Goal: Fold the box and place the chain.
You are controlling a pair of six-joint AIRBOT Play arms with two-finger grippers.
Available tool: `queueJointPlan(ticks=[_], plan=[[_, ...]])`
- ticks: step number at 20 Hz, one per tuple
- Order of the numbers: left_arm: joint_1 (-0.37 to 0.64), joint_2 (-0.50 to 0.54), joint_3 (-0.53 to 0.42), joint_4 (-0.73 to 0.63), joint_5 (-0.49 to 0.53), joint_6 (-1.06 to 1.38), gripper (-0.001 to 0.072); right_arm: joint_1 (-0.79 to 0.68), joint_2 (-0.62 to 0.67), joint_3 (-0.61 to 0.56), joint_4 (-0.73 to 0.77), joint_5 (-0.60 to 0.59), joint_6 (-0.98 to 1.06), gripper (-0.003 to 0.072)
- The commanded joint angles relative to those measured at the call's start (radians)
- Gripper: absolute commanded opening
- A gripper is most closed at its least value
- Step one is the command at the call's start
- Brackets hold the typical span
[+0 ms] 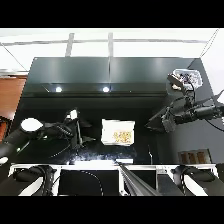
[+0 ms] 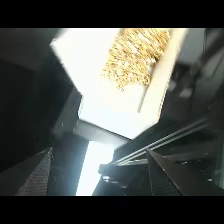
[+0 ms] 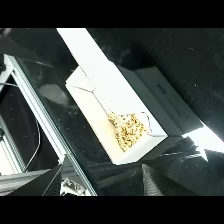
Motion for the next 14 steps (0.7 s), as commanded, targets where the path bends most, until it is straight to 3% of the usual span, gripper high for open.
queueJointPlan(ticks=[1, 4, 14], plan=[[-0.080, -0.138, 0.052, -0.031, 0.025, 0.250, 0.0711, 0.000, 0.000, 0.001, -0.002, -0.001, 0.000, 0.0570], [-0.104, -0.238, 0.087, -0.027, 0.025, 0.253, 0.0710, 0.000, 0.000, 0.001, -0.002, -0.001, 0.000, 0.0570], [-0.111, -0.286, 0.133, -0.032, -0.018, 0.225, 0.0710, 0.000, 0.000, 0.001, -0.001, -0.003, 0.000, 0.0570]])
